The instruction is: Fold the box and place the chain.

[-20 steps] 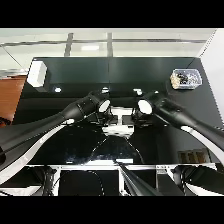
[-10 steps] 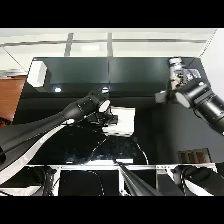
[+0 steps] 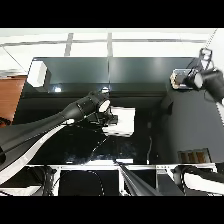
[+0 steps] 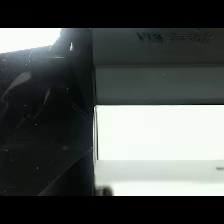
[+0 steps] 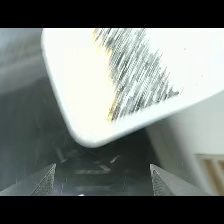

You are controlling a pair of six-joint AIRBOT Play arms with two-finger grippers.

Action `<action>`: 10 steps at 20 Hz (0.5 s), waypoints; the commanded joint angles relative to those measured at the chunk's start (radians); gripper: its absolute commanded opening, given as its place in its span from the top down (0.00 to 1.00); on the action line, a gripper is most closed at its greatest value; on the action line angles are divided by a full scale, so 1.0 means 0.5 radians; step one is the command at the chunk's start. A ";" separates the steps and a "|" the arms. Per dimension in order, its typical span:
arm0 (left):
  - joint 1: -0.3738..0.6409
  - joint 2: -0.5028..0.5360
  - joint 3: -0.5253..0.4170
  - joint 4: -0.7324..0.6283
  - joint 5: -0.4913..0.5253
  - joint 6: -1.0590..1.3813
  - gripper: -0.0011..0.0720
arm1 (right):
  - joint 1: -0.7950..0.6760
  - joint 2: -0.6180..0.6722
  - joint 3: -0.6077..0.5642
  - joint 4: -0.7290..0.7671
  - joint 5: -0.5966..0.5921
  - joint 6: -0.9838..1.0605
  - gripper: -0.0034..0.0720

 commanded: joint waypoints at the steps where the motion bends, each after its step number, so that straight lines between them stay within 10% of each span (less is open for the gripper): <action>1: 0.002 -0.001 0.001 0.001 -0.002 0.000 0.95 | -0.264 -0.455 0.684 0.416 0.390 -0.259 0.03; 5: 0.002 -0.001 0.001 0.001 0.000 0.000 0.95 | -0.370 -0.963 1.386 0.662 0.902 -0.484 0.03; 10: 0.002 -0.001 0.001 0.000 -0.002 0.001 0.95 | -0.380 -1.204 1.536 0.691 0.981 -0.495 0.24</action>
